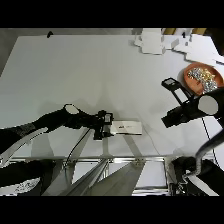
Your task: Fold the box and place the chain.
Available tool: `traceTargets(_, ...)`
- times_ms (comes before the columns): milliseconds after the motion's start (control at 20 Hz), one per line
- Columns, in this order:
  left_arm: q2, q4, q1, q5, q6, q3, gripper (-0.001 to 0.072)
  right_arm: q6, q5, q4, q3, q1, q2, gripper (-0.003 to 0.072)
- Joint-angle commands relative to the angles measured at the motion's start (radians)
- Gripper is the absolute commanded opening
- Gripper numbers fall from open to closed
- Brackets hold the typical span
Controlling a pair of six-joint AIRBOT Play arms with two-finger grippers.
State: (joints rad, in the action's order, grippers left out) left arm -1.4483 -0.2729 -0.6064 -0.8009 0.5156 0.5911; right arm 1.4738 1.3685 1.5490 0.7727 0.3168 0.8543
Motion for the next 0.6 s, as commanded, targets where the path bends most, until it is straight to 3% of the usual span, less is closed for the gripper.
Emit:
traceTargets(0, 0.000, 0.000, 0.000, 0.000, 0.000, 0.000, 0.0209, 0.049, -0.012, -0.002, -0.006, -0.036, -0.003, 0.0021)
traceTargets(550, 0.000, 0.000, 0.000, 0.000, 0.000, 0.000, 0.0209, 0.052, -0.003, -0.042, -0.006, -0.036, -0.003, 0.0021)
